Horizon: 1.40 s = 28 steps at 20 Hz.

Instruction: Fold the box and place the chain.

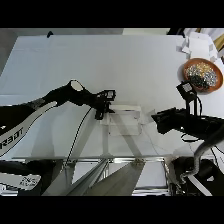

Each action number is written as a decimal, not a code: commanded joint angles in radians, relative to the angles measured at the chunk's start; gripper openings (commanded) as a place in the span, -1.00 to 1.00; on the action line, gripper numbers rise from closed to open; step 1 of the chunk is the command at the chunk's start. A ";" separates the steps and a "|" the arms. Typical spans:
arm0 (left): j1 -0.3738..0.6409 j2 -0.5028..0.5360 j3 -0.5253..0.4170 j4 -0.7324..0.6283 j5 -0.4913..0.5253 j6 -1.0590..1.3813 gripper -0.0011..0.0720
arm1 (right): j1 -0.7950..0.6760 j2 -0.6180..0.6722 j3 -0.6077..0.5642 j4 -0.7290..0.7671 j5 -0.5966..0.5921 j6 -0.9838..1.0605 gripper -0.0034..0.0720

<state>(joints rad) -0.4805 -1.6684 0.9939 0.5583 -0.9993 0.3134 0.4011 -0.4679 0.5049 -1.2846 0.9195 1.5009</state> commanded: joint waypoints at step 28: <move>-0.001 -0.001 0.000 0.000 -0.007 0.000 -0.95 | -0.022 -0.266 -0.091 0.280 -0.017 -1.131 0.32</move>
<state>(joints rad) -0.4805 -1.6684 0.9939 0.5583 -1.0042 0.3134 0.3840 -0.7284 0.4595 -1.0241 0.9775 0.5079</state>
